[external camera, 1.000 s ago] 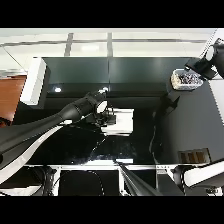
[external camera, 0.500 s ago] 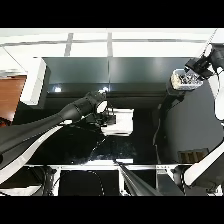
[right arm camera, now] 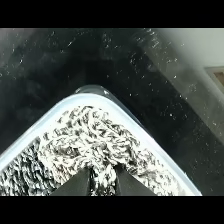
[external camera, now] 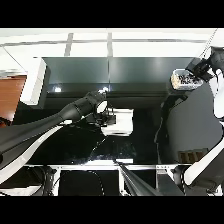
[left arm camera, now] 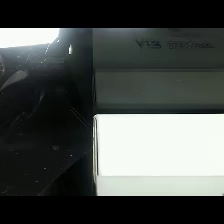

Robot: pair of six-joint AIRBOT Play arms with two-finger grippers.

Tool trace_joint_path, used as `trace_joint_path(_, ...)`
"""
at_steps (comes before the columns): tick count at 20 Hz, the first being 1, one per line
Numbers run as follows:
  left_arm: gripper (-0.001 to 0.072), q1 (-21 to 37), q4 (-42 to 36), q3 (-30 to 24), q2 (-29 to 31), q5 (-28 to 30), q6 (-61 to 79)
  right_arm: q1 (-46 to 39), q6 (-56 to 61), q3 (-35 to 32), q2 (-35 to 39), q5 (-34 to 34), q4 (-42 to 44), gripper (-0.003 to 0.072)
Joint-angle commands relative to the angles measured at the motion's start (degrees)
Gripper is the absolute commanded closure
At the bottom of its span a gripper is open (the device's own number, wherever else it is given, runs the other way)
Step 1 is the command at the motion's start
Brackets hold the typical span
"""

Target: Fold the box and place the chain.

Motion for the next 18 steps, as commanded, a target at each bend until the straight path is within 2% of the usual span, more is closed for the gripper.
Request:
trace_joint_path(1,0.0679,0.07,0.02,0.04,-0.02,0.0,-0.02,-0.02,-7.23,2.51,1.57,5.42,1.44,0.0665)
trace_joint_path(7,0.0679,0.07,0.02,0.07,-0.02,0.31,-0.02,1.77,-25.57,1.11,19.82,12.09,6.54,0.0666)
trace_joint_path(10,0.0679,0.07,0.0,0.15,-0.02,0.87,-0.02,3.04,-27.78,-4.17,32.46,10.95,9.31,0.0668)
trace_joint_path(14,0.0679,0.07,0.0,0.15,0.0,0.81,0.0,2.95,-30.03,-4.39,45.4,8.48,18.91,0.0671)
trace_joint_path(18,0.0679,0.07,0.0,0.15,0.0,0.37,-0.02,3.06,-31.36,-4.39,54.03,9.42,28.13,0.0671)
